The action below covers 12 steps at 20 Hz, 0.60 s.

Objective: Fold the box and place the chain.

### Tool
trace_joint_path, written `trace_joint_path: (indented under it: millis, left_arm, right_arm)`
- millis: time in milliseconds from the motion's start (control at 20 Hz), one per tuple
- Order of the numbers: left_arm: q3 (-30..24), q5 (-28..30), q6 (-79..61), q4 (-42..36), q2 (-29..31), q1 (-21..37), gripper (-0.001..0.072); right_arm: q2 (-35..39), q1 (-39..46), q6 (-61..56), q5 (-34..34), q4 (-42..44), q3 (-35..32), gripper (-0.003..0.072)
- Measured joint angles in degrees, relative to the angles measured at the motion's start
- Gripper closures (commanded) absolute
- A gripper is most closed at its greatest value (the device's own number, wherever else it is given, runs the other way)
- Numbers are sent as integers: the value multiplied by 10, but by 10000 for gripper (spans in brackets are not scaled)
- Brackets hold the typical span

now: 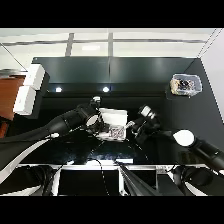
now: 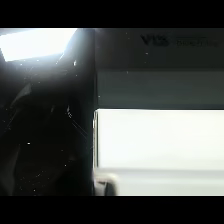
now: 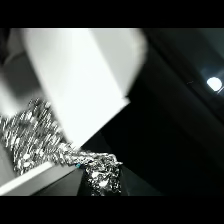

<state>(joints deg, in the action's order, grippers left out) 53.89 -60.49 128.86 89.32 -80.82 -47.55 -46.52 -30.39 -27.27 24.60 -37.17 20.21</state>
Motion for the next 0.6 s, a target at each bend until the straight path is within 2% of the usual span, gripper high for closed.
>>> trace_joint_path:
  millis: [300,450,600]
  left_arm:
    - [0,0,0,0,0,0,676]
    - [0,0,0,0,0,0,677]
    - [0,0,0,0,0,0,677]
  right_arm:
    - [44,46,-148,83,23,80,658]
    - [49,50,-173,130,76,130,658]
    - [47,48,-184,156,135,154,657]
